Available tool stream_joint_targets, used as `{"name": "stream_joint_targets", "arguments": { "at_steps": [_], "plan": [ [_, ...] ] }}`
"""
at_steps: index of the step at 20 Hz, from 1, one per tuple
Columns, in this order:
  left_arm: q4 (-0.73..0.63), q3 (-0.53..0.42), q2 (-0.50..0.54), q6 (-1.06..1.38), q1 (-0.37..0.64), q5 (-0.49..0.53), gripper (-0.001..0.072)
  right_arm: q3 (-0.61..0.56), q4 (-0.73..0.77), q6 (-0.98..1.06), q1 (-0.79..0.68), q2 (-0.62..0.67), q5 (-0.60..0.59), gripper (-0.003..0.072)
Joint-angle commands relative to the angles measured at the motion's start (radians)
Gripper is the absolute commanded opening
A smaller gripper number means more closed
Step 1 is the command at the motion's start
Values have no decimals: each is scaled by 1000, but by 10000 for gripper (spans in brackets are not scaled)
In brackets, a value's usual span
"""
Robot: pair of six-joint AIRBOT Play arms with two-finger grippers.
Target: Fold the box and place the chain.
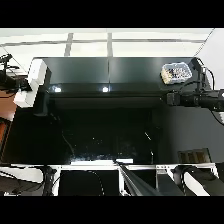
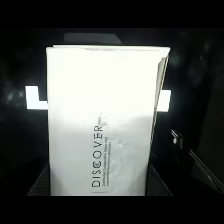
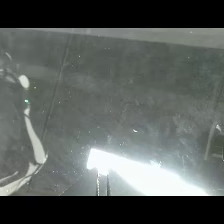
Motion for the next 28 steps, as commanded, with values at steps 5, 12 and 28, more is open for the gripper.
{"name": "stream_joint_targets", "arguments": {
  "at_steps": [5,12,28],
  "plan": [
    [-51,69,-92,8,-6,28,294,0,0,17,-1,-1,-21,57],
    [-61,127,-95,3,-7,43,707,0,0,19,0,-1,-20,57],
    [-77,-531,691,-230,-473,319,23,-93,-129,-29,68,-1,-185,57]
  ]
}}
